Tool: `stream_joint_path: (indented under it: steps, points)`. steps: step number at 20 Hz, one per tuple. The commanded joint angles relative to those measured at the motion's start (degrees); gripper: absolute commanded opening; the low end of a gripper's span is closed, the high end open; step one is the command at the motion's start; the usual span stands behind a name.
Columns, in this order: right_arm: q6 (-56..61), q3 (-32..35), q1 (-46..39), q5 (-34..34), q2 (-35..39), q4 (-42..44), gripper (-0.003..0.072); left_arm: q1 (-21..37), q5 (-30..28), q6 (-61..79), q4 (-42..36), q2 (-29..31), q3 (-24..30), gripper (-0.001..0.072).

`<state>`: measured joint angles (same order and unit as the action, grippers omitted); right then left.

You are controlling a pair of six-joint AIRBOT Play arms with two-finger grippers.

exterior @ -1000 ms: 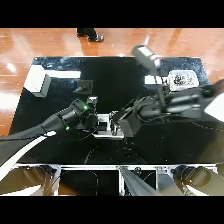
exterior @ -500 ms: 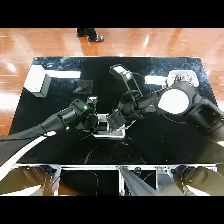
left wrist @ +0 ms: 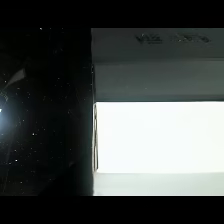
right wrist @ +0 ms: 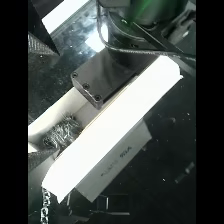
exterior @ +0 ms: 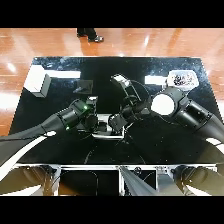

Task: Fold the box and place the chain.

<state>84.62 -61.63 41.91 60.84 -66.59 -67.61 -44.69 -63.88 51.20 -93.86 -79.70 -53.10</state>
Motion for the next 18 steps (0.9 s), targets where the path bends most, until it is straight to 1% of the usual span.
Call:
stream_joint_path:
  steps: [1, 2, 4, 6, 7, 9, 10, 12, 13, 15, 18]
  points:
    - [-0.2, 0.1, -1.1, -0.4, 0.2, 0.0, 0.0688, 0.0, -0.3, 0.0, 0.1, 0.0, 0.0, 0.0023]
    - [-0.2, 0.0, -2.6, 1.2, 0.9, -0.1, 0.0688, 0.0, -0.3, 0.0, 0.2, 0.0, 0.0, 0.0023]
    - [-0.2, -0.1, -7.9, 6.8, 3.7, -1.7, 0.0688, 0.0, -0.6, 0.0, 0.2, 0.0, 0.0, 0.0023]
    - [0.4, 0.5, -15.6, 10.6, 7.1, -7.9, 0.0688, 0.0, -0.6, 0.0, 0.2, 0.0, 0.0, 0.0023]
    - [1.4, 2.1, -20.9, 10.1, 8.5, -11.0, 0.0688, 0.0, -0.6, 0.0, 0.2, 0.0, 0.0, 0.0023]
    - [5.5, 7.5, -32.7, 4.5, 9.1, -13.3, 0.0688, 0.0, -0.6, 0.0, 0.3, 0.0, 0.0, 0.0023]
    - [8.8, 11.2, -38.5, -1.3, 9.0, -13.2, 0.0687, 0.0, -0.6, 0.0, 0.3, 0.0, 0.0, 0.0023]
    - [12.8, 16.1, -46.7, -11.7, 7.3, -11.9, 0.0687, 0.0, -0.6, 0.0, 0.3, 0.0, 0.0, 0.0023]
    - [13.4, 16.3, -49.1, -15.2, 4.8, -10.1, 0.0687, 0.0, -0.6, 0.0, 0.3, 0.0, 0.0, 0.0023]
    - [13.4, 14.7, -50.6, -21.1, -1.0, -6.5, 0.0687, 0.0, -0.7, 0.0, 0.2, 0.0, 0.0, 0.0023]
    - [13.4, 8.7, -50.4, -24.0, -11.3, -2.0, 0.0687, 0.0, -0.6, 0.0, 0.2, 0.0, 0.0, 0.0023]
